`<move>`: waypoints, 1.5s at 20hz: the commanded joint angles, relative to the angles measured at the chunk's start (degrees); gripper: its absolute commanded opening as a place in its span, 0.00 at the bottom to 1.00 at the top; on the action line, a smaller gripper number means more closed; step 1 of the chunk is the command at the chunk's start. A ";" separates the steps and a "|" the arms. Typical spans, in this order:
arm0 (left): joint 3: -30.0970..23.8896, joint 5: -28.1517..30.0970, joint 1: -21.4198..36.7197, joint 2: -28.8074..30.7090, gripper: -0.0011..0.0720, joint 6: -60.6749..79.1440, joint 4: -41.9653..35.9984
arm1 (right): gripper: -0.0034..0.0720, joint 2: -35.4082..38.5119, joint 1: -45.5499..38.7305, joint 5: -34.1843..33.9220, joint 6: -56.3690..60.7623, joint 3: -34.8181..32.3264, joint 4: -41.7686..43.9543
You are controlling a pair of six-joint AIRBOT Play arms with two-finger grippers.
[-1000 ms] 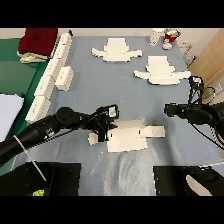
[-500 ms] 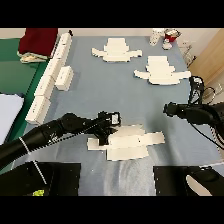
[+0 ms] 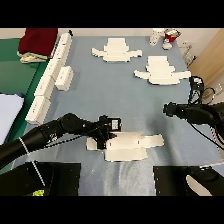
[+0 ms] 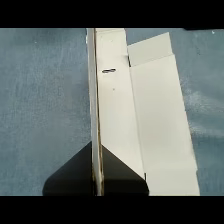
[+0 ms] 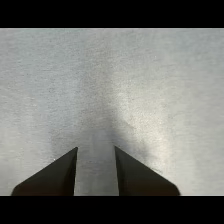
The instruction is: Fold the box.
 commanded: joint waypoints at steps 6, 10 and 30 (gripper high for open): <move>-0.04 -1.07 -0.02 -0.04 0.03 0.07 0.90 | 0.05 0.09 0.31 -9.77 -10.49 0.04 18.82; -0.04 -1.07 -0.02 -0.04 0.03 0.07 0.90 | 0.05 0.61 7.41 -25.29 -16.50 0.02 22.99; -0.04 -1.07 -0.11 -0.04 0.03 0.07 0.87 | 0.99 -6.82 54.84 -9.60 -23.65 -7.34 -0.66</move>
